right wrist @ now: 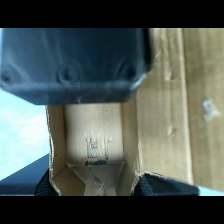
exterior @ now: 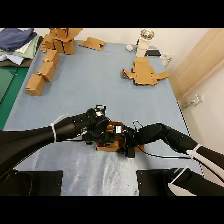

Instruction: Fold the box.

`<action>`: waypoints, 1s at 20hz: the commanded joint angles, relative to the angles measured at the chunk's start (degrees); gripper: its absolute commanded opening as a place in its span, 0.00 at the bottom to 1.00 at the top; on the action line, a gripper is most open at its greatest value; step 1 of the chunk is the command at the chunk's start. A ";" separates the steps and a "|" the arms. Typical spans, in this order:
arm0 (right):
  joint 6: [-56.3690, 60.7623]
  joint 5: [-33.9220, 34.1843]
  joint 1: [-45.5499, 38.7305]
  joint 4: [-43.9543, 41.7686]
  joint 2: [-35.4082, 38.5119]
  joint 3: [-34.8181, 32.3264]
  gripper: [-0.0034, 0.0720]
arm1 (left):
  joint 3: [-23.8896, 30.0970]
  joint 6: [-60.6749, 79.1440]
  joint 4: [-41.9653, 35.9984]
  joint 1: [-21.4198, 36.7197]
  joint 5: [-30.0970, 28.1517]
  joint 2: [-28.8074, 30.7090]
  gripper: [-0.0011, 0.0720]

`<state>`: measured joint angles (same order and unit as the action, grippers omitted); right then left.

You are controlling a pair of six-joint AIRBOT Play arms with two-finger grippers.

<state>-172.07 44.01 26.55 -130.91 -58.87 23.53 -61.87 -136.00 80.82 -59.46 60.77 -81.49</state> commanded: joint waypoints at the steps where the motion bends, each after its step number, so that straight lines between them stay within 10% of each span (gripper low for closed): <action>1: 0.04 -0.02 -0.02 -0.02 0.02 -0.04 0.70 | -0.15 0.07 0.85 0.26 1.38 3.06 0.78; 11: 0.04 0.00 -0.02 -0.02 0.02 -0.04 0.70 | -0.13 2.03 1.90 6.88 9.33 11.54 0.66; 12: 0.04 0.00 -0.02 -0.02 0.02 -0.04 0.70 | -0.13 3.02 1.92 7.54 12.07 11.72 0.59; 13: 0.04 0.00 -0.02 -0.02 0.02 -0.04 0.70 | -0.04 4.66 1.97 8.20 15.56 11.72 0.10; 17: 0.04 0.00 -0.02 -0.02 0.02 -0.04 0.70 | 3.58 17.25 0.50 12.46 20.63 12.48 0.03; 20: 0.04 -0.02 -0.02 -0.02 0.02 -0.04 0.70 | 13.88 38.69 -15.67 24.33 16.00 14.60 0.03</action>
<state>-172.03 44.01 26.52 -130.91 -58.87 23.53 -54.81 -116.29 77.62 -43.35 78.08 -68.36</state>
